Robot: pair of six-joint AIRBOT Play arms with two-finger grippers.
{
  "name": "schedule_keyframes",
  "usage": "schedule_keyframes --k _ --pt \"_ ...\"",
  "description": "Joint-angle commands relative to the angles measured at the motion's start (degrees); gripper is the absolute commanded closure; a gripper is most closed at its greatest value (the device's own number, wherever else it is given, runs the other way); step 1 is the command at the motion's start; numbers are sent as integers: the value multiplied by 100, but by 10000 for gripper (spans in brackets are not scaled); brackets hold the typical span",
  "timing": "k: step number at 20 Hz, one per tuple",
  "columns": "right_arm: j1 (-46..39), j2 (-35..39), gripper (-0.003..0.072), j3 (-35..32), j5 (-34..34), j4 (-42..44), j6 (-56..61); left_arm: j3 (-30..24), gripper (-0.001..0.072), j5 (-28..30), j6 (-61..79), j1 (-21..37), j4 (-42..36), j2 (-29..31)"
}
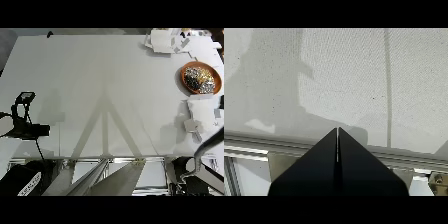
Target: Fold the box and place the chain.
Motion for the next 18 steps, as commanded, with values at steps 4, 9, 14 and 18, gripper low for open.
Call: schedule_keyframes --k 4,9,14,18 --pt "-1554 -1427 224 1244 -160 -33 -1759 -4 702 2 2 4 0 4" --pt "-1429 -2118 140 1263 -275 -420 -2229 -4 702 2 2 4 2 4" --pt "-1329 -2590 195 1261 35 -435 -2328 -4 702 2 2 4 0 4" --pt "-1327 -2691 417 1261 94 -70 -2358 -4 702 2 2 4 0 4"
